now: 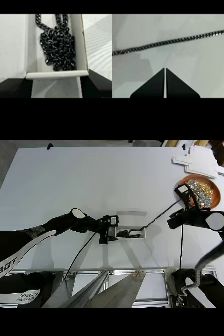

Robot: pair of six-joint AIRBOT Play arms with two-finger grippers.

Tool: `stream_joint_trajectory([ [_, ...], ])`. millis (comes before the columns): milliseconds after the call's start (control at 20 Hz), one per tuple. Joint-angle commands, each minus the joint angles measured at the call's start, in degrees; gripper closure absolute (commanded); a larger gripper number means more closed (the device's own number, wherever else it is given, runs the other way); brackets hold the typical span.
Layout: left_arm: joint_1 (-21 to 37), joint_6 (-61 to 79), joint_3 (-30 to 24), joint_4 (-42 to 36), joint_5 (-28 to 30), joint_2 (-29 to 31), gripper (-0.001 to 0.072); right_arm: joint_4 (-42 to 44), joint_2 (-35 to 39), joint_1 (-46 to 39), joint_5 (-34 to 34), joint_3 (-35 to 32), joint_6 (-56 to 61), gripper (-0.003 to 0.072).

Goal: Fold the box and place the chain.

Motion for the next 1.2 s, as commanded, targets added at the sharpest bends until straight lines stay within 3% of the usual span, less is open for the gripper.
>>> stream_joint_trajectory([
  [0, 0.0, 0.0, 0.0, 0.0, 0.0, 0.0, 0.054, 4.3, -4.7, -0.8, -4.6, 0.0, 6.2, 0.0526],
  [50, 0.0, 0.0, 0.0, 0.0, 0.0, 0.0, 0.054, 4.3, -5.7, -0.8, -5.4, 0.0, 6.2, 0.0459],
  [200, 0.0, 0.0, 0.0, 0.0, 0.0, 0.0, 0.054, 5.7, -7.6, 0.9, -4.9, 0.2, 6.6, 0.0442],
  [350, 0.0, 0.0, 0.0, 0.0, 0.0, 0.0, 0.054, 3.5, -12.0, 7.9, -1.4, 2.0, 7.1, 0.0428],
  [450, 0.0, 0.0, 0.0, 0.0, 0.0, 0.0, 0.054, 2.8, -14.9, 9.7, -1.2, 2.9, 9.0, 0.0342],
  [850, 0.0, 0.0, 0.0, 0.0, 0.0, 0.0, 0.054, 1.4, -18.4, 9.7, -3.2, 3.4, 9.6, 0.035],
  [1050, 0.0, 0.0, 0.0, 0.0, 0.0, 0.0, 0.054, 0.6, -22.9, 9.7, -1.8, 7.0, 11.1, 0.035],
  [1150, 0.0, 0.0, 0.0, 0.0, 0.0, 0.0, 0.054, -1.2, -23.3, 9.7, -1.8, 7.3, 13.8, 0.038],
])
